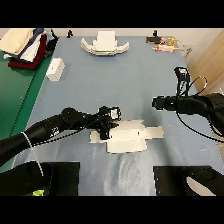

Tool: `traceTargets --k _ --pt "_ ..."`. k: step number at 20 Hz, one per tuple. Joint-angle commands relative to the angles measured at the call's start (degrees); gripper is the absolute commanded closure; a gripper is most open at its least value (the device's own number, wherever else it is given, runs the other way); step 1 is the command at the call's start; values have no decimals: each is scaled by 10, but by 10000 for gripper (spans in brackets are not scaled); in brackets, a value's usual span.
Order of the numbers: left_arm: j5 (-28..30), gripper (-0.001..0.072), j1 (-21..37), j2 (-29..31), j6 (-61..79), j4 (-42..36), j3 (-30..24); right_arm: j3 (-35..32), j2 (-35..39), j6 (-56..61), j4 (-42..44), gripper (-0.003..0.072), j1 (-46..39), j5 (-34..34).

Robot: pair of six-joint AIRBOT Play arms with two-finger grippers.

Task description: Fold the box.

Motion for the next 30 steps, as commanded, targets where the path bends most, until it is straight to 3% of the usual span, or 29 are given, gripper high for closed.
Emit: traceTargets --k 1,13,19,20,21,22,30 --pt "-1 701 -1 -1 2 1 -11 0 0 0 4 431 0 0" --pt "-68 699 -1 -14 0 1 -26 0 0 0 19 440 0 0" --pt "-69 698 0 -10 -18 1 -26 0 0 0 23 460 0 -21" --pt "-68 698 0 -10 -18 1 -26 0 0 -1 23 513 0 -31" --pt "-67 697 0 -10 -18 1 -26 0 0 -2 23 641 0 -41" --pt "-68 697 0 -10 -18 1 -26 0 0 -3 23 671 0 -49" --pt "-67 697 0 -10 -18 1 -26 0 0 -22 16 682 0 -60"
